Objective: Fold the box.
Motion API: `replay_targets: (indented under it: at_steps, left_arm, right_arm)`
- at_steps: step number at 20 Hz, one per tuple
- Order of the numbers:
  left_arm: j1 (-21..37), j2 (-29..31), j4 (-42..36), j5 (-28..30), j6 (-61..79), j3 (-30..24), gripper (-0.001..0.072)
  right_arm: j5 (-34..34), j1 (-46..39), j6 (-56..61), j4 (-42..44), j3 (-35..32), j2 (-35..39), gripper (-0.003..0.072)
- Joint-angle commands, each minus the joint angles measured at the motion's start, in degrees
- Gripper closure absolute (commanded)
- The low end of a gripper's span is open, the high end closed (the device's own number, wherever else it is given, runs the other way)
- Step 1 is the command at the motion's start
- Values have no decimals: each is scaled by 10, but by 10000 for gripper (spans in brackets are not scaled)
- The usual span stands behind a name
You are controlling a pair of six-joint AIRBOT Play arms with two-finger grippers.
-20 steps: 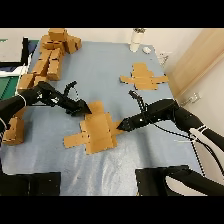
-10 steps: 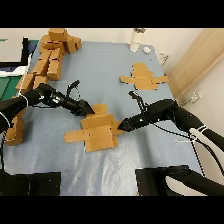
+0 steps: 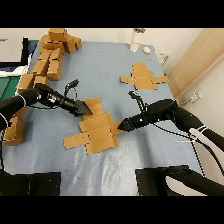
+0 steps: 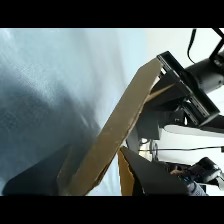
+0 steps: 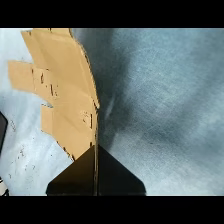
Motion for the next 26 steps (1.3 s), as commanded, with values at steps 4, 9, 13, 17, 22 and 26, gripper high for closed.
replay_targets:
  at_steps: [4, 9, 13, 17, 22, 26]
  left_arm:
    - [-5, -1, -2, -30, 55, 0, 494]
    - [-23, -5, -2, -31, 116, 0, 696]
    - [-29, -5, -2, -28, 138, 1, 697]
    - [-29, -5, -2, 0, 132, 2, 696]
    - [-29, -3, 6, 1, 115, 9, 698]
    - [-37, 18, 35, 17, 148, 12, 699]
  right_arm:
    - [17, 0, 0, -2, 0, 0, 684]
    - [18, 0, 0, -2, 0, -1, 684]
    - [25, 0, 0, -2, 0, -1, 660]
    - [38, 0, 0, -2, 0, -1, 659]
    - [45, -12, 50, -64, 8, 0, 370]
    - [37, -53, 179, -207, 61, 1, 371]
